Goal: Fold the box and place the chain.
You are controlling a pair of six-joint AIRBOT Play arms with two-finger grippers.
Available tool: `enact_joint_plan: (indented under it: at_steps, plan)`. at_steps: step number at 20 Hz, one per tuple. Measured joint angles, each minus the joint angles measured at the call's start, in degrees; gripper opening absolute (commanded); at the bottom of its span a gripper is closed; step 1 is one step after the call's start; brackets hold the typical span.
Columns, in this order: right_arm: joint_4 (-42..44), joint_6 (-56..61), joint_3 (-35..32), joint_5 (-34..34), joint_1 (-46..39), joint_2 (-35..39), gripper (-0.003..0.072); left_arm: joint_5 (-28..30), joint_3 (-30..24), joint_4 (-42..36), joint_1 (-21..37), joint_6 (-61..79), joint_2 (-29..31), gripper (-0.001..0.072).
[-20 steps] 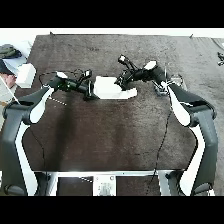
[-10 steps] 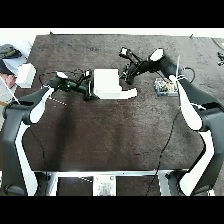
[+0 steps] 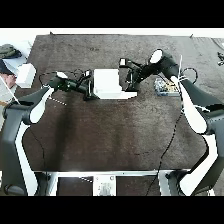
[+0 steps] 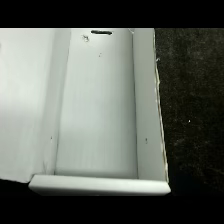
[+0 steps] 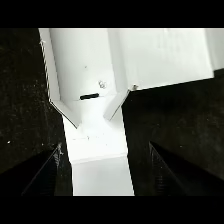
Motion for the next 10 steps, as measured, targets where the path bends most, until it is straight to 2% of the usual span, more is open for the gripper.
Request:
enact_joint_plan:
  at_steps: [6,7,8,10]
  plan:
    - [-0.4,-3.6,-4.5,-6.1,1.7,0.0,0.0589,0.0,0.0,0.0,0.0,0.0,0.0,0.0224]
    - [-0.2,-4.1,-4.8,-6.7,1.9,-0.1,0.0509,0.0,0.0,0.0,0.0,0.0,0.0,0.0224]
    - [0.1,-4.5,-5.0,-7.0,2.0,-0.3,0.0485,0.0,0.0,0.0,0.0,0.0,0.0,0.0224]
    - [0.9,-5.1,-5.3,-7.6,2.1,-0.7,0.0484,0.0,0.0,0.0,0.0,0.0,0.0,0.0224]
